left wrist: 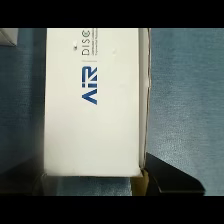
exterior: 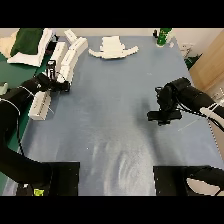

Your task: Fold the box.

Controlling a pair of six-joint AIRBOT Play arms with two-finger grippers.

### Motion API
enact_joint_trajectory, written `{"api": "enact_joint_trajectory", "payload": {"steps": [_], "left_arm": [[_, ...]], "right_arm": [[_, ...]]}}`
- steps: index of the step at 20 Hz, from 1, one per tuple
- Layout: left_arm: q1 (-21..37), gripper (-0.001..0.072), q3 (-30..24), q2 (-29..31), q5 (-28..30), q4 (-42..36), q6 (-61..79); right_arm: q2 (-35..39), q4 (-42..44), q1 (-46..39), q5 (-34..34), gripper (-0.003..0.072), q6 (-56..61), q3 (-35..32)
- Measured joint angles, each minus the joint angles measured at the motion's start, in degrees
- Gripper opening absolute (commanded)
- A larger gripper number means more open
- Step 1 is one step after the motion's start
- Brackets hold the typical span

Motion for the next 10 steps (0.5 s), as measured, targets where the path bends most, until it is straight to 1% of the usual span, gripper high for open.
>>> {"api": "enact_joint_trajectory", "payload": {"steps": [5,6,7,10], "left_arm": [[0.2,0.0551,0.0,-0.5,-1.3,0.0,0.0],[0.3,0.0606,0.0,-0.5,-1.4,0.0,0.0],[0.3,0.0696,0.1,-0.5,-1.7,0.0,-0.1],[0.3,0.0696,0.2,-0.2,-2.7,0.0,-0.1]], "right_arm": [[0.0,0.0,0.0,0.0,0.0007,0.0,0.0],[0.0,0.0,0.0,0.0,0.0007,0.0,0.0],[0.0,0.0,0.0,0.0,0.0007,0.0,0.0],[0.0,0.0,0.0,0.0,0.0007,0.0,0.0]]}}
